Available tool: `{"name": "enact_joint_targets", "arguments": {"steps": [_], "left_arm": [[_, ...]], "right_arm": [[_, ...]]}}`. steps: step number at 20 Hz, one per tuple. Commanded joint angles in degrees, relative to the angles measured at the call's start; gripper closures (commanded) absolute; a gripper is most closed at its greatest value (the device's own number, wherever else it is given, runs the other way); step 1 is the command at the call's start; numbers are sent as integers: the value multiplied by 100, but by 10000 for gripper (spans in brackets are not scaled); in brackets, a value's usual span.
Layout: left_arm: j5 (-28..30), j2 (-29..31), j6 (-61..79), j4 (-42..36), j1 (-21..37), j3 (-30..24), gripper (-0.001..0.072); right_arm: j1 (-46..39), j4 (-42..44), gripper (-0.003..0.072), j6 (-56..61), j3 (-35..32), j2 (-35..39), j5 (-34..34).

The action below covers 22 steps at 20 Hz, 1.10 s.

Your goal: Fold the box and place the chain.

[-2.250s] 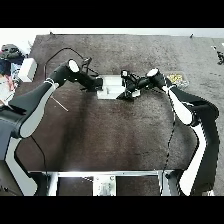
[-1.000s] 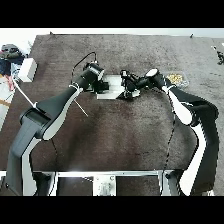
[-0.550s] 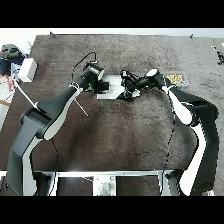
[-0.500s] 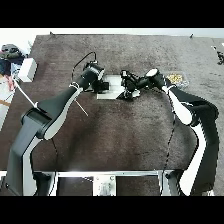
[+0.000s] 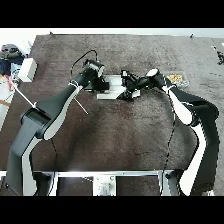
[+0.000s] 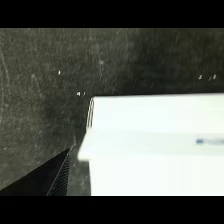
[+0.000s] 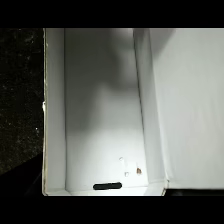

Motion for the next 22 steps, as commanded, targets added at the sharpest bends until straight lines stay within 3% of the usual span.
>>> {"name": "enact_joint_targets", "arguments": {"steps": [1, 10, 14, 17, 19, 20, 22], "left_arm": [[-273, 173, 546, 15, 33, 31, 353], [9, 1340, 2822, 4, 57, 85, 354], [503, 1453, 3309, 459, 55, 85, 355], [914, 1464, 3491, 326, 74, 39, 354], [1327, 1464, 4087, -479, 350, 42, 354], [1366, 1462, 4612, -1333, 649, 39, 353], [1381, 1445, 5727, -3067, 1327, -46, 222]], "right_arm": [[4, 4, 215, -4, 2, -4, 4], [4, 4, 215, -4, 2, -4, 2], [4, 4, 215, -4, 2, -4, 2], [4, 4, 215, -4, 2, -4, 2], [4, 7, 215, -4, 2, -4, 4], [4, 7, 216, -4, 2, -4, 2], [4, 4, 215, -4, 2, -4, 2]]}}
